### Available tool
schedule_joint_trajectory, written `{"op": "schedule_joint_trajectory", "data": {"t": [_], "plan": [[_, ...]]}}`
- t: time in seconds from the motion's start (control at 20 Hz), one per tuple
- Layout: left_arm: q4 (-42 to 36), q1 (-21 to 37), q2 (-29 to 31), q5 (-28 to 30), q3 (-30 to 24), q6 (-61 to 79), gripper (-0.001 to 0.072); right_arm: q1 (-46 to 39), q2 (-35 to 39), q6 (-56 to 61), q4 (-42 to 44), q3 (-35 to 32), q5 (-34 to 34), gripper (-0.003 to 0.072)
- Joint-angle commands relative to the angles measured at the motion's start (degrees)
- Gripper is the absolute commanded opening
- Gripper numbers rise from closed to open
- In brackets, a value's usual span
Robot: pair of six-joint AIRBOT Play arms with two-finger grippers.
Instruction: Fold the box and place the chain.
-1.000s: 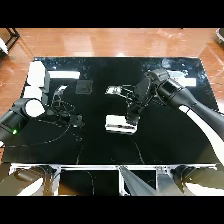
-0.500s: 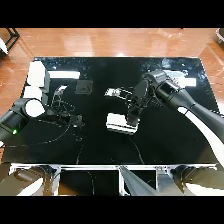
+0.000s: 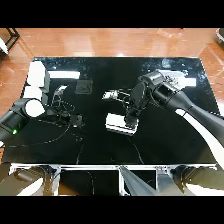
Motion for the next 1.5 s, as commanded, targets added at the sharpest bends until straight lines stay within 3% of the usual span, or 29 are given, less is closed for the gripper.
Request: {"op": "schedule_joint_trajectory", "data": {"t": [0.0,0.1,0.15,0.2,0.8,1.0,1.2,1.25,1.3,1.35,1.45], "plan": [[0.0,0.0,0.0,0.0,0.0,0.0,0.0632,0.2,0.0,0.3,-0.4,0.0,-0.2,0.026],[0.0,0.0,0.0,0.0,0.0,0.0,0.0632,0.2,0.0,0.3,-0.4,0.0,-0.2,0.0263],[0.0,0.0,0.0,0.0,0.0,0.0,0.0632,0.2,0.0,0.5,-0.4,0.0,-0.2,0.0351],[0.0,0.0,0.0,0.0,0.0,0.0,0.0632,0.2,0.0,0.7,-0.4,0.0,-0.1,0.0376],[0.0,0.0,-0.2,0.0,0.0,0.0,0.0632,1.7,0.3,2.1,0.0,-3.3,2.0,0.0375],[-0.3,0.0,-0.4,0.0,0.0,0.0,0.0632,-1.1,5.4,7.4,2.3,-3.3,0.3,0.0376],[-2.2,0.0,-0.4,0.5,0.0,0.0,0.0632,-10.2,15.4,12.8,11.1,-3.6,-7.3,0.0375],[-2.3,0.0,-0.4,0.9,0.0,0.0,0.0632,-13.1,18.1,16.7,13.8,-5.5,-7.6,0.036],[-2.4,0.0,-0.4,0.9,0.0,0.0,0.0632,-15.7,20.8,19.5,16.6,-9.2,-6.1,0.013],[-2.4,0.0,-0.4,0.9,0.0,0.0,0.0632,-17.4,23.2,21.5,19.1,-14.1,-2.8,0.0035],[-2.3,0.0,-0.5,1.0,0.0,0.0,0.0632,-18.5,26.0,25.4,25.8,-25.7,7.5,0.0035]]}}
